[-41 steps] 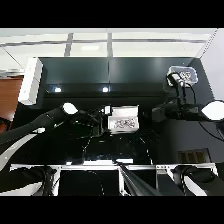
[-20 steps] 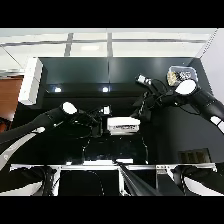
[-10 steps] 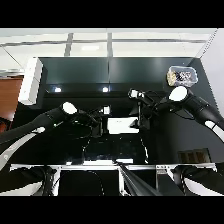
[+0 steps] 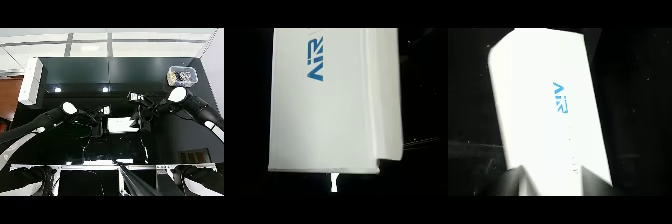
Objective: Fold the box and place the chain.
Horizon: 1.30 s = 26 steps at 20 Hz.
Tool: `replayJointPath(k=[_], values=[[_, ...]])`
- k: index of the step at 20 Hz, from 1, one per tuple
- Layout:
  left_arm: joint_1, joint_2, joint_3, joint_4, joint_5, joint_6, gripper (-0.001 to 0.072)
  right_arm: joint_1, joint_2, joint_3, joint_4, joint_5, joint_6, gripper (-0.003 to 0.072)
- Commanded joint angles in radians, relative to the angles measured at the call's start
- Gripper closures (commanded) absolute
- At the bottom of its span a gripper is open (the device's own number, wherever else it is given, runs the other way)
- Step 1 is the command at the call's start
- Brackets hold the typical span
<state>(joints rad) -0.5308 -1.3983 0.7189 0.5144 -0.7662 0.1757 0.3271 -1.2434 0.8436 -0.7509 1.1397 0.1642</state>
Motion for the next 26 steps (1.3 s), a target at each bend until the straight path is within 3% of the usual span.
replayJointPath(k=[1,3,4,5,26], values=[[0.0,0.0,0.0,0.001,0.0,0.001,0.0304,0.0,0.0,0.0,-0.012,-0.003,0.0,0.0455],[0.0,0.0,0.0,0.001,0.0,0.001,0.0304,0.0,0.0,0.0,-0.012,-0.004,0.005,0.0463],[0.0,0.0,0.0,0.001,0.0,0.001,0.0304,0.0,0.0,0.0,-0.012,-0.004,0.011,0.0541],[0.0,0.0,0.0,0.0,0.0,0.001,0.0304,0.0,0.0,0.0,-0.011,-0.001,0.012,0.0565],[0.0,0.0,0.0,0.001,-0.001,0.001,0.0304,-0.001,0.032,0.001,-0.005,0.005,0.09,0.0566]])
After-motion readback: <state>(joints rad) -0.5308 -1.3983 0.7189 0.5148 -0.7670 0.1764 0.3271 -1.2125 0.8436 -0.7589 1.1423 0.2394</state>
